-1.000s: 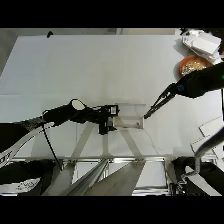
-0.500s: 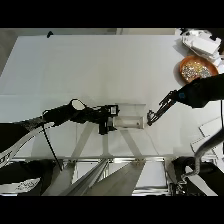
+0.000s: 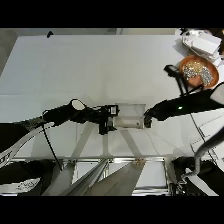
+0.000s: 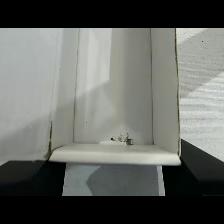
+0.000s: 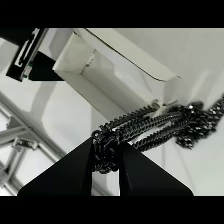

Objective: Fold the box and place the chain.

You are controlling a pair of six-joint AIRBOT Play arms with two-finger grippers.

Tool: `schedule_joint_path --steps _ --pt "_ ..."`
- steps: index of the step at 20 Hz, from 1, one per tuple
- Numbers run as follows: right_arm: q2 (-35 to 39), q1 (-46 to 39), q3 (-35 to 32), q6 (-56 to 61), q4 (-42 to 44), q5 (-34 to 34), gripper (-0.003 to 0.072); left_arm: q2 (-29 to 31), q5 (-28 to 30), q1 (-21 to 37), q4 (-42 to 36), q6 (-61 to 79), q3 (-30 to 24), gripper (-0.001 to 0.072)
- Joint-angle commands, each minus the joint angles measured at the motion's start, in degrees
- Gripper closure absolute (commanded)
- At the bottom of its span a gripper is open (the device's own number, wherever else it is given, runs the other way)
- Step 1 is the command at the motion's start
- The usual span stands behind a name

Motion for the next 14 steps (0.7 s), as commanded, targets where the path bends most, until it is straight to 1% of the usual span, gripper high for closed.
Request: schedule_joint_path --steps 1,5,7,10,14 --pt "-0.22 8.13 -5.97 0.24 -0.52 -12.22 0.0672 0.04 0.0 0.04 0.0 0.02 0.02 0.0233" --pt "-0.33 13.14 -7.13 5.05 -4.83 -17.57 0.0672 0.04 0.0 0.04 0.0 0.02 0.02 0.0233" --pt "-1.86 14.88 -7.96 6.34 -5.92 -20.63 0.0673 0.04 -0.02 0.04 0.0 0.0 0.02 0.0233" --pt "-7.48 16.98 -8.0 7.3 -5.9 -24.72 0.0673 0.04 0.0 0.04 0.0 0.0 0.02 0.0233" --pt "-15.17 18.78 -8.0 7.3 -5.77 -25.4 0.0672 0.04 0.0 0.04 -0.02 0.0 0.02 0.0233"
